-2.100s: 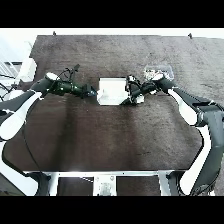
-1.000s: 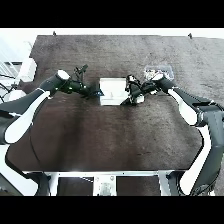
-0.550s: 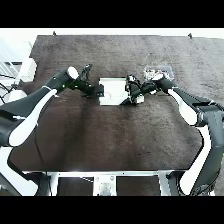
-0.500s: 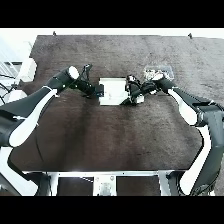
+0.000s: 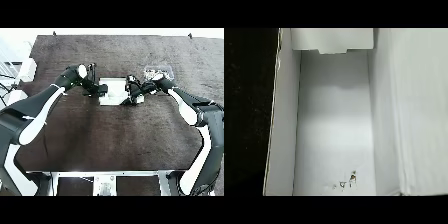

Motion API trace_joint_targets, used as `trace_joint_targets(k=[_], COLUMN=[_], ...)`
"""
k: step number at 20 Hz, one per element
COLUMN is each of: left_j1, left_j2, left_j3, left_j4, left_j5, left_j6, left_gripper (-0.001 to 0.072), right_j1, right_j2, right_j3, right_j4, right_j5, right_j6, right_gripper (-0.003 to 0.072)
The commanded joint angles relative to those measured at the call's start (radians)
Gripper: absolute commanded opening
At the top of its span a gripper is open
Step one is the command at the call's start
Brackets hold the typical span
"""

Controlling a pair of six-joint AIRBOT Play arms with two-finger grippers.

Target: Fold the box and place the chain.

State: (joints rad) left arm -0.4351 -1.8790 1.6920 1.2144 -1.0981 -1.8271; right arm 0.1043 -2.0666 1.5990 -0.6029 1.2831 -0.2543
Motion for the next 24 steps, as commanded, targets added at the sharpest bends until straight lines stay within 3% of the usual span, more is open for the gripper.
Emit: trace_joint_targets(k=[1, 6, 15, 24], left_j1=[-0.027, -0.043, -0.103, -0.114], left_j2=[-0.026, -0.032, -0.169, -0.187], left_j3=[0.067, 0.091, 0.288, 0.315], left_j4=[0.110, 0.175, 0.302, 0.405], left_j5=[-0.059, -0.069, -0.251, -0.295], left_j6=[-0.093, -0.192, -0.314, -0.346], left_gripper=[0.0372, 0.0372, 0.0372, 0.0345], right_j1=[0.000, 0.000, 0.000, 0.000], right_j2=[0.000, 0.000, 0.000, 0.000], right_j3=[0.001, 0.001, 0.001, 0.001], right_j4=[0.000, 0.000, 0.000, 0.000], right_j5=[0.000, 0.000, 0.000, 0.000], right_j6=[0.000, 0.000, 0.000, 0.000], right_gripper=[0.0556, 0.0556, 0.0556, 0.0556])
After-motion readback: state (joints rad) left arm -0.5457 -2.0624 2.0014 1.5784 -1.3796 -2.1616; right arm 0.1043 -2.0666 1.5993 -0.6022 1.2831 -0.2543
